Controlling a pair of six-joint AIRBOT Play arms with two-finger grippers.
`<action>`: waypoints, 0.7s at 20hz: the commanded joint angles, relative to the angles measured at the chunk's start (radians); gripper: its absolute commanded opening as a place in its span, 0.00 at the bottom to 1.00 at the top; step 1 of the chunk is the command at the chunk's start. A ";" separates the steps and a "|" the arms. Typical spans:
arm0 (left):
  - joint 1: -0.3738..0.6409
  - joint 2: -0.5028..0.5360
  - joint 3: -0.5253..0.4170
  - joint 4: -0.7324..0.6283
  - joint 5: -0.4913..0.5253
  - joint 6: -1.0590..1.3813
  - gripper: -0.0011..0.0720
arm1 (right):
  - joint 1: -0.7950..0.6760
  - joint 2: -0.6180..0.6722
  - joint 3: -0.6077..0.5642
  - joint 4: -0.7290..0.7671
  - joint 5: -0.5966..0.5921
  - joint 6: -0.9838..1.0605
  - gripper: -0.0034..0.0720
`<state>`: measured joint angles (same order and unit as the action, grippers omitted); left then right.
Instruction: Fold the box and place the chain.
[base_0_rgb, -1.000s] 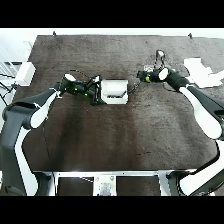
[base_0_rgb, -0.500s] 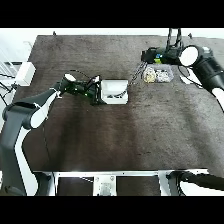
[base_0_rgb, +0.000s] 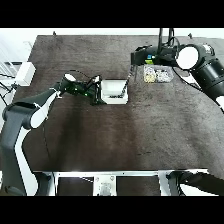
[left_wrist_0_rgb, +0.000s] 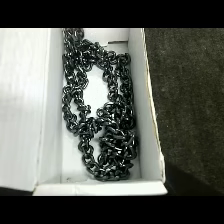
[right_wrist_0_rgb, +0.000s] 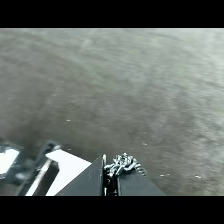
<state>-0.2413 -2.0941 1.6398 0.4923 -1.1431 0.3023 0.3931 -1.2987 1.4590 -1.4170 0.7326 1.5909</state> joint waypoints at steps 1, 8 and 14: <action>0.001 0.001 0.000 0.000 0.000 0.000 0.75 | 0.052 0.002 -0.006 -0.001 0.003 0.001 0.06; 0.001 0.001 0.001 0.000 0.000 0.000 0.75 | 0.098 0.002 -0.037 0.002 -0.014 0.001 0.06; 0.001 0.001 0.001 0.000 0.001 0.000 0.75 | 0.099 0.002 0.041 0.002 -0.055 0.000 0.06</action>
<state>-0.2413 -2.0941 1.6398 0.4923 -1.1427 0.3023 0.4892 -1.2972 1.4635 -1.4151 0.6914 1.5913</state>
